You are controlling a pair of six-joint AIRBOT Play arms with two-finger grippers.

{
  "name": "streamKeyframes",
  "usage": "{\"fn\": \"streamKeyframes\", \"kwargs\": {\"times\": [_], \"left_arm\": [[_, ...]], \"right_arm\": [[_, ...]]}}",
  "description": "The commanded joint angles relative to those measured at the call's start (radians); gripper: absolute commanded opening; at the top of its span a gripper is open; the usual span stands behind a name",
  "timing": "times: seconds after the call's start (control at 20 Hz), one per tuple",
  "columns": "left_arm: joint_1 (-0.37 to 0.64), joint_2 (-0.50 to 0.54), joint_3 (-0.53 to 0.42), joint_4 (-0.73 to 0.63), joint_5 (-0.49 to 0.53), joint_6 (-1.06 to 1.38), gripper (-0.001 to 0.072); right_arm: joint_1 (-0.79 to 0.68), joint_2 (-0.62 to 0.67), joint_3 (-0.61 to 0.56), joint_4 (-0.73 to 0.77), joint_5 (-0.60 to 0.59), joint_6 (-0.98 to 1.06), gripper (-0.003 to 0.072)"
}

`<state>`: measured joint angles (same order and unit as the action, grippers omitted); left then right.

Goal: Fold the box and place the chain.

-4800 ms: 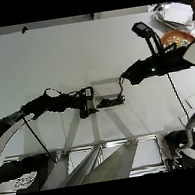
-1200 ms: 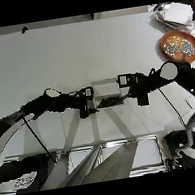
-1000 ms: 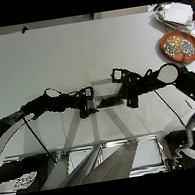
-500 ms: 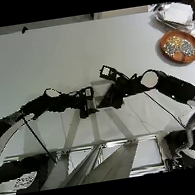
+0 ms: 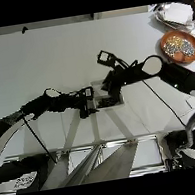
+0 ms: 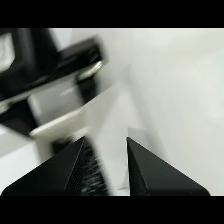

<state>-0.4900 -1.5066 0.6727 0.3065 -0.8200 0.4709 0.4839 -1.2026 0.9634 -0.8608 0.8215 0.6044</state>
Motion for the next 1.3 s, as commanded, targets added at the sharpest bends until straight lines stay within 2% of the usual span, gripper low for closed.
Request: {"fn": "streamKeyframes", "kwargs": {"times": [0.0,0.3,0.45,0.55,0.75,0.9,1.0,1.25], "left_arm": [[0.0,0.001,0.001,0.0,0.0,0.0,0.0208],[0.0,0.001,0.001,0.0,0.0,0.0,0.0208],[0.0,0.001,0.001,0.0,0.0,0.0,0.0208],[0.0,0.001,0.001,0.0,0.0,0.0,0.0208],[0.0,0.001,0.001,0.0,0.0,0.0,0.0208],[0.0,0.001,0.001,0.0,0.0,0.0,0.0208],[0.0,0.001,0.001,0.0,0.001,0.0,0.0208],[0.0,0.001,0.001,0.0,0.0,0.0,0.0208]], "right_arm": [[-0.076,-0.02,0.103,-0.014,0.014,0.002,0.0128],[-0.142,-0.189,0.112,0.01,-0.01,0.037,0.0127],[-0.143,-0.249,0.112,0.042,0.028,0.03,0.0137],[-0.132,-0.251,0.112,0.035,0.099,-0.02,0.0181],[-0.105,-0.201,0.112,-0.024,0.229,-0.036,0.0188],[-0.075,-0.141,0.112,-0.103,0.294,-0.032,0.0336],[-0.049,-0.131,0.111,-0.138,0.35,-0.034,0.0347],[0.021,-0.131,0.109,-0.179,0.369,-0.033,0.0347]]}}
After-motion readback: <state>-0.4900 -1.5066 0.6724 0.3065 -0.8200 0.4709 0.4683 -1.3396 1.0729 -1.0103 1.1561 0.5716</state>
